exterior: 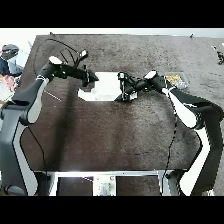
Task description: Fold the box and place the chain.
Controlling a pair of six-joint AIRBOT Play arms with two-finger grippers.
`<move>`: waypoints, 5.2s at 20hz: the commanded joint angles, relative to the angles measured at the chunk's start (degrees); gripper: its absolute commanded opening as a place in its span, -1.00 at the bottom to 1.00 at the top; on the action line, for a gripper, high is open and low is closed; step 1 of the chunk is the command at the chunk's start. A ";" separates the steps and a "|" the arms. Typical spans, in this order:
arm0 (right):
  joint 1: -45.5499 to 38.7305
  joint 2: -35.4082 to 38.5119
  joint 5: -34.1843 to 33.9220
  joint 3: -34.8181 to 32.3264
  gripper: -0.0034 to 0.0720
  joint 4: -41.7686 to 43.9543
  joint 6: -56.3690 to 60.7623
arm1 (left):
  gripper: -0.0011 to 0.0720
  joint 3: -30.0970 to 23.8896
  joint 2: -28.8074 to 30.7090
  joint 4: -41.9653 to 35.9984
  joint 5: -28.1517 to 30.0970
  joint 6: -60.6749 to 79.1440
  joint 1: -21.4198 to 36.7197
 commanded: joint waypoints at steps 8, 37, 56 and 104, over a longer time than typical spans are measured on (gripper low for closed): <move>0.02 -0.02 -0.90 0.02 0.45 0.07 0.04 | -0.09 -2.21 3.98 21.09 -9.27 2.14 1.79; 0.02 -0.02 -0.90 0.02 0.45 0.07 0.04 | -0.34 -12.44 3.91 10.36 -0.28 8.00 -3.08; 0.02 -0.02 -0.90 0.02 0.45 0.07 0.04 | 0.77 -15.32 2.93 4.76 1.51 5.68 -2.89; 0.02 -0.02 -0.90 0.02 0.45 0.07 0.04 | -0.94 -26.71 9.66 4.83 7.93 -51.58 5.42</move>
